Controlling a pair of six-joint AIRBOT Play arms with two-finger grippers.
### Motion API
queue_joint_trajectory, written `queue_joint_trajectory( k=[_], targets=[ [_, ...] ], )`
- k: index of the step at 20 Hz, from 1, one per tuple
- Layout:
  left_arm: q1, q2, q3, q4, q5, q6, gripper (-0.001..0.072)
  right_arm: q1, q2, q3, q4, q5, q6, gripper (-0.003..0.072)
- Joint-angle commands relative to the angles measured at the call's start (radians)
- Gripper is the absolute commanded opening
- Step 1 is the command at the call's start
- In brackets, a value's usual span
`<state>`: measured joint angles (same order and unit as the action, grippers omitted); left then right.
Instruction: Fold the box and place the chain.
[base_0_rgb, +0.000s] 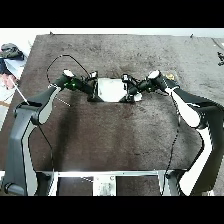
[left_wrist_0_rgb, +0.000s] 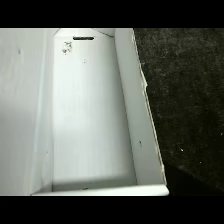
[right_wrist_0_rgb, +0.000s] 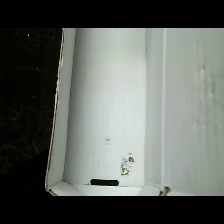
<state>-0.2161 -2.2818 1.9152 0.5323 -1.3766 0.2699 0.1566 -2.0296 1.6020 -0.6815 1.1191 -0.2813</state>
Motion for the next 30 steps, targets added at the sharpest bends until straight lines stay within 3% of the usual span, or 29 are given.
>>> queue_joint_trajectory(
  k=[1,15,19,21,23,30],
  targets=[
    [0.000,-0.001,0.000,-0.002,0.031,0.000,0.0456,0.000,0.000,0.000,0.000,0.000,0.000,0.0461],
    [0.000,-0.001,0.000,-0.018,0.034,0.000,0.0457,0.000,0.000,0.000,0.003,0.001,0.001,0.0462],
    [0.000,-0.001,0.000,-0.019,0.034,0.000,0.0457,-0.001,0.000,0.004,0.065,-0.006,-0.008,0.0467],
    [0.000,-0.001,0.000,-0.019,0.035,0.000,0.0457,-0.001,0.000,0.004,0.064,-0.053,-0.049,0.0493],
    [0.000,-0.001,0.000,-0.017,0.044,-0.010,0.0457,0.000,0.000,0.004,0.063,-0.100,-0.059,0.0711],
    [-0.001,-0.001,-0.001,-0.008,0.042,-0.011,0.0456,-0.019,0.037,0.003,-0.012,-0.030,-0.055,0.0715]
  ],
)
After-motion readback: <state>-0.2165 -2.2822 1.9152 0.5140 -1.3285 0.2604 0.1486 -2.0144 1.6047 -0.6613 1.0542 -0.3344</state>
